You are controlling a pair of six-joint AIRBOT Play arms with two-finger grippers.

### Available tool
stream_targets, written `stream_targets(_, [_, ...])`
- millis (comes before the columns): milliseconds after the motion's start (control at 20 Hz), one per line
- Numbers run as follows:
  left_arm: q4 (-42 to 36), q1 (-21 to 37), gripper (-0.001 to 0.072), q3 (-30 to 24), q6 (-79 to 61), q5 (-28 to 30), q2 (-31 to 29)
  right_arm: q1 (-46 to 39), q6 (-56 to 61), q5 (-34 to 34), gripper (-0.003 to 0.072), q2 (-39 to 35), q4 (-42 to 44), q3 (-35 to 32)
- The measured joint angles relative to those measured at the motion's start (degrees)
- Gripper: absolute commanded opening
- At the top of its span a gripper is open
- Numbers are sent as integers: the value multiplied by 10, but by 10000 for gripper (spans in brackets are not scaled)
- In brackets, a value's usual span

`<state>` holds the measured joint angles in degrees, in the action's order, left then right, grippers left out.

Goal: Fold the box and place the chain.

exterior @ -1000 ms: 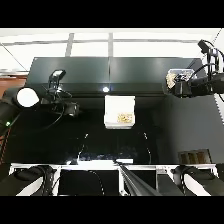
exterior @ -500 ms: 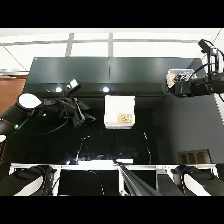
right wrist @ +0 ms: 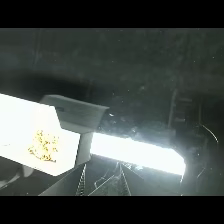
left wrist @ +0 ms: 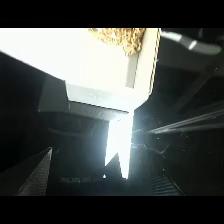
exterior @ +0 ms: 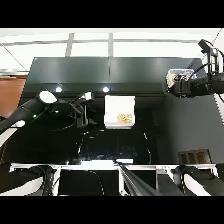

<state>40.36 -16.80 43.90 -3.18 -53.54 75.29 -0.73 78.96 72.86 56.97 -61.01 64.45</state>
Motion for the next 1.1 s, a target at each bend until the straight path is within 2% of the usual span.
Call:
stream_targets(500, [0,-62,705,72,-4,17,88,0,2,3,262,0,1,0])
stream_targets(850, [7,-82,706,82,6,9,100,0,3,3,263,0,1,0])
stream_targets(1100, [47,-85,708,82,39,5,101,0,3,3,262,0,1,0])
